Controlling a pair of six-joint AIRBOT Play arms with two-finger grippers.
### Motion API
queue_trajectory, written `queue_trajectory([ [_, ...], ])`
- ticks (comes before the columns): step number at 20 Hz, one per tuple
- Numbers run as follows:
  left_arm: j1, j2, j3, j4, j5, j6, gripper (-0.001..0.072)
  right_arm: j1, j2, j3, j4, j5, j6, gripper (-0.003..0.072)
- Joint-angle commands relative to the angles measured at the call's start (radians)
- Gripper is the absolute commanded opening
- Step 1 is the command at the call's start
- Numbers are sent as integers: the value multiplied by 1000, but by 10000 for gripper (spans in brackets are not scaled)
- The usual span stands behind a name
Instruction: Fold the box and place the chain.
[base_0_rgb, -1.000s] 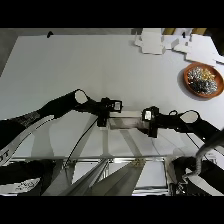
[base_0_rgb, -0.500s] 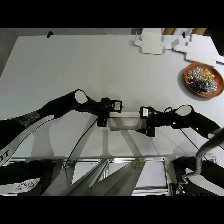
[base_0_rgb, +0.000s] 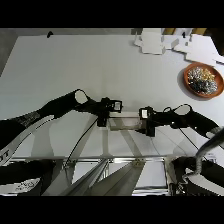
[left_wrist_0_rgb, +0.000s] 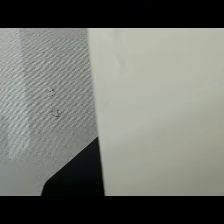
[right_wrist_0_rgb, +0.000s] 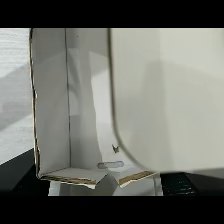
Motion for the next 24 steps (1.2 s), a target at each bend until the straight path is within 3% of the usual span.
queue_trajectory([
  [1,0,0,0,0,0,0,10,0,-1,1,4,-16,-4,639],
  [2,0,0,0,0,0,0,10,0,-1,1,4,-19,-4,638],
  [3,0,0,0,0,0,0,10,0,-1,1,4,-23,-4,587],
  [5,0,0,0,0,0,0,10,0,-1,1,3,-21,-4,394],
  [8,0,0,0,0,0,0,10,0,-1,1,3,-22,-4,269],
  [24,0,0,0,0,0,0,10,0,-1,1,-5,-14,0,279],
])
